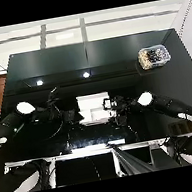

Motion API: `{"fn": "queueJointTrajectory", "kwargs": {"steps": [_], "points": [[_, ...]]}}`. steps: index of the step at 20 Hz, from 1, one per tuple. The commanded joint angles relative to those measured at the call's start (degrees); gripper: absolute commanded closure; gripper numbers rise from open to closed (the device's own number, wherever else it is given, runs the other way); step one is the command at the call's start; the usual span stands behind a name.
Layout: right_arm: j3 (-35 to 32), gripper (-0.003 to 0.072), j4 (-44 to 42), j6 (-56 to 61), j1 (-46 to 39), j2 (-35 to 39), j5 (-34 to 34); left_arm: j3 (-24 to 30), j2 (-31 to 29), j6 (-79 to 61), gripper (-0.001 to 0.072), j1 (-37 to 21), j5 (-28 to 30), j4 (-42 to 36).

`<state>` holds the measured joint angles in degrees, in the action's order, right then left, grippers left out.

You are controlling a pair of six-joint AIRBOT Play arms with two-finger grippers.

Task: Fold the box and place the chain.

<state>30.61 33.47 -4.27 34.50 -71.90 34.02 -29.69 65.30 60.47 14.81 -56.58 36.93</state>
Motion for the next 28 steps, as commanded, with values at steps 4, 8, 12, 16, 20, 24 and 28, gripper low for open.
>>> {"fn": "queueJointTrajectory", "kwargs": {"steps": [4, 8, 12, 16, 20, 24, 28], "points": [[0.0, 0.0248, 0.0, 0.0, 0.0, 0.0, 0.0, -0.1, 0.0, 7.5, 0.0002, 7.6, 11.1, 2.7], [0.0, 0.0248, 0.0, 0.0, 0.0, 0.0, 0.0, -0.2, 0.0, 14.5, 0.0031, 10.3, 11.6, 8.3], [0.0, 0.0248, 0.0, 0.0, 0.0, 0.0, 0.0, -3.2, 0.0, 30.1, 0.004, 13.2, 11.0, 22.2], [0.0, 0.0248, 0.0, 0.0, 0.0, 0.0, 0.0, -7.8, 0.3, 37.9, 0.0126, 19.1, 11.2, 30.7], [0.0, 0.0248, 0.0, 0.0, 0.0, 0.0, 0.0, -9.5, 0.8, 47.8, 0.0379, 24.0, 10.9, 35.5], [0.0, 0.0248, 0.0, 0.0, 0.0, 0.0, 0.0, -10.1, 0.9, 58.4, 0.0379, 27.9, 8.9, 42.6], [0.0, 0.0248, 0.0, 0.0, 0.0, 0.0, 0.0, -11.6, 2.8, 62.8, 0.0433, 29.2, 4.9, 45.7]]}}
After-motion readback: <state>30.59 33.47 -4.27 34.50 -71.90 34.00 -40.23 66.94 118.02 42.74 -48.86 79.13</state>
